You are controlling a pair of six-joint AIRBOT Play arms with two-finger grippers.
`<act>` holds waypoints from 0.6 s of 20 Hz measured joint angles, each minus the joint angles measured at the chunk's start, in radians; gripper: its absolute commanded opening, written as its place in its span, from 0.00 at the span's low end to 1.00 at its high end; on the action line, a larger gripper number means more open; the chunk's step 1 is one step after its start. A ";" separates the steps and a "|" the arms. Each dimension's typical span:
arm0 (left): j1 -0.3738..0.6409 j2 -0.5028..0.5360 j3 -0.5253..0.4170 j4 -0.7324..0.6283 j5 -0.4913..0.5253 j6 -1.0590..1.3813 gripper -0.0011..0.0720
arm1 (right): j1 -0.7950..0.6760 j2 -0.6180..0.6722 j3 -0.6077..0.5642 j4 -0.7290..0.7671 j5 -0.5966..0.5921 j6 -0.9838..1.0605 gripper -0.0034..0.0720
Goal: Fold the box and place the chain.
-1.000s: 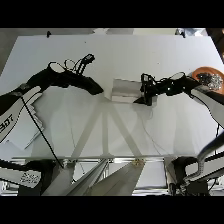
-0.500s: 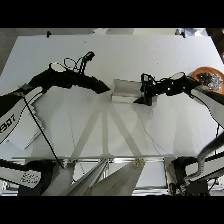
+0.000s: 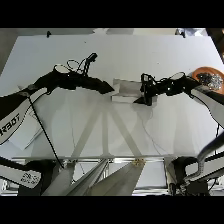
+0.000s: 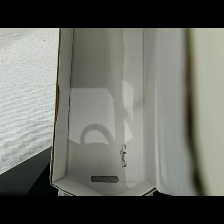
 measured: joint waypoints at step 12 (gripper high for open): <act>-0.072 -0.001 0.000 0.061 0.132 -0.171 0.89 | 0.000 0.000 0.000 0.000 0.000 0.000 0.36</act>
